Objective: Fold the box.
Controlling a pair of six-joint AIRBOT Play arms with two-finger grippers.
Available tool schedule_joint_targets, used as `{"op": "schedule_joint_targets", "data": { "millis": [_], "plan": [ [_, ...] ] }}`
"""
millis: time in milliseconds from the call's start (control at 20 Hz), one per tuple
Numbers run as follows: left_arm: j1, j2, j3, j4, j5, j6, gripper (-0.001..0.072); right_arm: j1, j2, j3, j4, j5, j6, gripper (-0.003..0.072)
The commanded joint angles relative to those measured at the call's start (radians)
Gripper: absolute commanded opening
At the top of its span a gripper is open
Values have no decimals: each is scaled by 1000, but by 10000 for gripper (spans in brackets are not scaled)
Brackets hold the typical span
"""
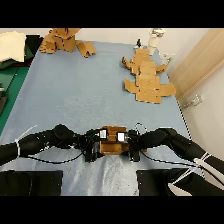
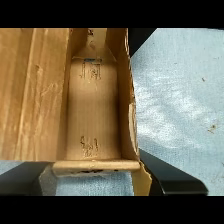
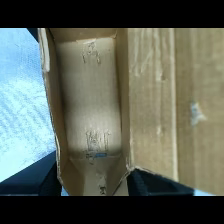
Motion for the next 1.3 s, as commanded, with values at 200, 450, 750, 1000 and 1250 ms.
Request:
{"op": "schedule_joint_targets", "data": {
  "millis": [200, 450, 750, 1000, 1250],
  "plan": [
    [0, 0, 1, 0, 0, 0, 607, 1, 3, 1, -8, -35, 9, 718],
    [0, 0, 1, 0, 0, 0, 607, -24, 71, 5, -159, -55, 268, 718],
    [0, 0, 1, 0, 0, 0, 607, -24, 281, 33, -45, -377, 639, 716],
    [0, 0, 1, 0, 0, 0, 607, -23, 425, 34, 51, -348, 1260, 715],
    [0, 0, 1, 0, 0, 0, 607, -23, 433, 32, 53, -307, 1434, 630]
  ]
}}
